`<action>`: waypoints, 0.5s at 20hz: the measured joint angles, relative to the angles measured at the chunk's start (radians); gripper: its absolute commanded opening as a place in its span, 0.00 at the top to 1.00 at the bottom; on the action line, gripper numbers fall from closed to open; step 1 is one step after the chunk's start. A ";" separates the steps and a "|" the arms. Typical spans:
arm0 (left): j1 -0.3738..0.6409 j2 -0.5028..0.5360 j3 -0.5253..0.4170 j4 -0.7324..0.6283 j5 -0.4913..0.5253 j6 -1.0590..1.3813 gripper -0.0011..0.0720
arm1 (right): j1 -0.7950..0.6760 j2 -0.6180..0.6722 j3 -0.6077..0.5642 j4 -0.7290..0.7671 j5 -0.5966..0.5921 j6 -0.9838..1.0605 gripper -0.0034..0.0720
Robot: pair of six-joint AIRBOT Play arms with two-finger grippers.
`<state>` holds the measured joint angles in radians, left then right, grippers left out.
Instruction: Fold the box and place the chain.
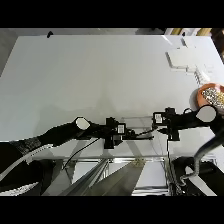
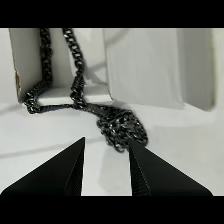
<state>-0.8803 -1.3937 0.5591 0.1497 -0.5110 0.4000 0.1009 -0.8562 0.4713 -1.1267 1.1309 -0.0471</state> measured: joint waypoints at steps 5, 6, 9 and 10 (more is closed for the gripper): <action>0.000 0.000 0.000 0.000 -0.002 0.000 0.70 | -0.007 -0.092 -0.002 0.057 -0.008 -0.092 0.66; 0.000 0.000 0.000 0.000 -0.002 0.000 0.70 | -0.007 -0.104 -0.003 0.064 -0.008 -0.104 0.66; 0.000 0.000 0.000 0.000 -0.002 0.000 0.70 | -0.008 -0.127 -0.004 0.084 -0.009 -0.125 0.67; 0.000 0.000 0.000 0.000 -0.002 0.000 0.70 | -0.008 -0.131 -0.004 0.093 -0.010 -0.128 0.73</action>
